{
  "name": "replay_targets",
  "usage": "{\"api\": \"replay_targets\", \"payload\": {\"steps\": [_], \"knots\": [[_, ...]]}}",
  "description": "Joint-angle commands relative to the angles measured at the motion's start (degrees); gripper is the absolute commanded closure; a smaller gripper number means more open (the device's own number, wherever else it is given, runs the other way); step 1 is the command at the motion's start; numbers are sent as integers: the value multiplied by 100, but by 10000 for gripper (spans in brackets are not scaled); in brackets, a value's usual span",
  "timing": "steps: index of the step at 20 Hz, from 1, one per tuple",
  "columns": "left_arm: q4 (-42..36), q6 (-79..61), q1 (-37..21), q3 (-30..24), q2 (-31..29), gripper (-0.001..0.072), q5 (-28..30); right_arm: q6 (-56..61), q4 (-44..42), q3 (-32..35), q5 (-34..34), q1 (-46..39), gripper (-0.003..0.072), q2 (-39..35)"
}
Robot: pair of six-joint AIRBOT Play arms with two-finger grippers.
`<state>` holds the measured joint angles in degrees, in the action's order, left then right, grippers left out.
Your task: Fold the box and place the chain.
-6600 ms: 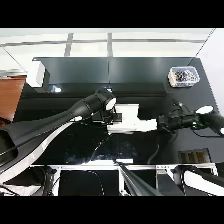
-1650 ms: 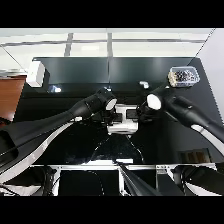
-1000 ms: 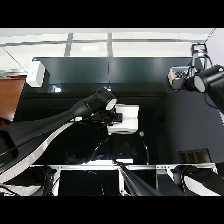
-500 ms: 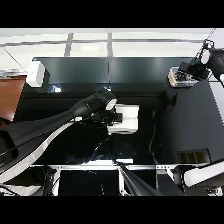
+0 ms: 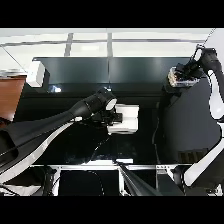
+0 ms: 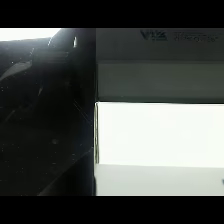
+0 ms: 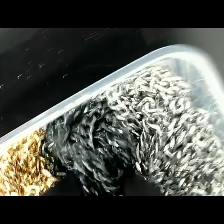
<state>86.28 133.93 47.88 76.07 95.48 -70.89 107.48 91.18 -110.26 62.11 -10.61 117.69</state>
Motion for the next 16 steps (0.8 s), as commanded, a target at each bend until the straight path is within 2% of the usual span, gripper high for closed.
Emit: {"api": "replay_targets", "payload": {"steps": [1,3,8,11,13,16], "knots": [[-2,-2,-4,-2,0,688,-9,-354,-37,-413,509,-98,671,68],[0,-2,-4,-2,0,688,-4,-752,-79,-780,866,-118,671,-81],[0,-2,-4,-2,0,689,-4,-1268,-243,-796,1045,-107,672,-1165],[0,-2,-4,-2,0,688,-7,-1532,-592,-793,1106,-105,672,-1917],[0,-2,-4,-2,0,688,-4,-1729,-1038,-789,1377,-107,672,-2413],[0,-2,-4,-2,0,688,-7,-2140,-1694,-199,1488,-107,671,-3309]]}}
